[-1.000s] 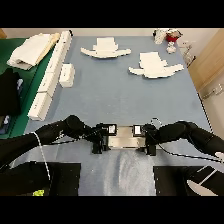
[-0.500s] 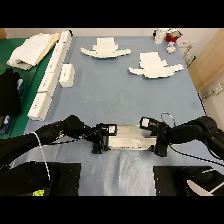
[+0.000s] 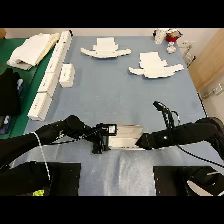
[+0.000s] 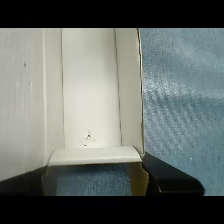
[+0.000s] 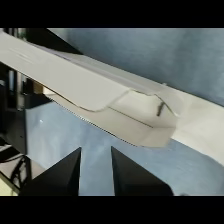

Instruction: Fold the box.

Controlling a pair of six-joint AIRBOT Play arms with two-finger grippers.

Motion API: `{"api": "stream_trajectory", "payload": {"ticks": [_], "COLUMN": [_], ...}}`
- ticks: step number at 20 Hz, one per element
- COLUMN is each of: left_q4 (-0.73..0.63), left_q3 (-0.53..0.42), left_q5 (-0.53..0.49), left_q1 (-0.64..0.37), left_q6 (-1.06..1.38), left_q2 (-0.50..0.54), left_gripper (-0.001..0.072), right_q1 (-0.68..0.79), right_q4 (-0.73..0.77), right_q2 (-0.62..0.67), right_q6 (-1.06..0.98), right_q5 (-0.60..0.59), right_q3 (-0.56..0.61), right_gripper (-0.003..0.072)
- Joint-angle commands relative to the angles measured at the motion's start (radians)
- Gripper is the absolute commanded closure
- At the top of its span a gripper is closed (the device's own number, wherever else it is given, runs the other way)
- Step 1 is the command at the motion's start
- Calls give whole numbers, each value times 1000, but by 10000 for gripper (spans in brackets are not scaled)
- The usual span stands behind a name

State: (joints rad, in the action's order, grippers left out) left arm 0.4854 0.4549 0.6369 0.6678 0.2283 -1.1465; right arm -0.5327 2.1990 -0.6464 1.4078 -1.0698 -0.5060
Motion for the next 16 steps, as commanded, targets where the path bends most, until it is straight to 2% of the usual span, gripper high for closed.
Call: {"api": "stream_trajectory", "payload": {"ticks": [1,3,5,11,16], "left_q4": [0,0,0,0,0], "left_q3": [0,0,0,0,0], "left_q5": [-1,0,0,0,0], "left_q1": [0,0,0,0,0], "left_q6": [0,0,0,0,0], "left_q2": [0,0,0,0,0], "left_gripper": [269,269,269,269,269], "right_q1": [-39,-6,32,40,40], "right_q4": [125,54,14,0,1], "right_q2": [-77,-146,-224,-467,-509], "right_q6": [-91,-91,-90,-12,49], "right_q5": [229,289,291,338,333], "right_q3": [-34,-79,-109,-116,-126], "right_gripper": [390,390,390,390,389]}}
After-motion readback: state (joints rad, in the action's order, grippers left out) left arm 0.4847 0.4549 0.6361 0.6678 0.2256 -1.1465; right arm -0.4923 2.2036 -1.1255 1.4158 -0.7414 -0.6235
